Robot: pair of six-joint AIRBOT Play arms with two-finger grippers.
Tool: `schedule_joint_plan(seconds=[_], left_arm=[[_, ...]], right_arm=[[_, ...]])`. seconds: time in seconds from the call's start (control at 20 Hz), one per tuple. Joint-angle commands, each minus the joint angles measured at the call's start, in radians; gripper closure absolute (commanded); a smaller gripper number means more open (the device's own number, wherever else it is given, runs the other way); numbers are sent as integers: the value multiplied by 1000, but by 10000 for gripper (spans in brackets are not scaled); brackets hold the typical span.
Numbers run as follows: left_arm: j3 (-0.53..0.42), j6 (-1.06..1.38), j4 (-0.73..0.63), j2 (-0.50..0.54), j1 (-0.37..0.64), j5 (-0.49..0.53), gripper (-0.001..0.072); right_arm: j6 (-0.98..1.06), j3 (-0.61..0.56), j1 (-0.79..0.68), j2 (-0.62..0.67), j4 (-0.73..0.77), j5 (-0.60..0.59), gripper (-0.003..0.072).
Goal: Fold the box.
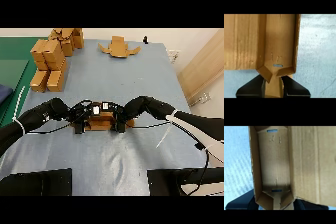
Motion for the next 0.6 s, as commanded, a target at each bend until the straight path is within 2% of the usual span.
schedule_joint_plan(seconds=[0.0,0.25,0.55], left_arm=[[6,0,-45,0,-5,17,478],[7,5,-32,1,-12,-17,478],[7,27,-58,0,-29,0,478]], right_arm=[[-3,1,1,-1,0,6,679],[-3,1,1,-1,-1,6,679],[-3,1,1,-1,-1,6,679]])
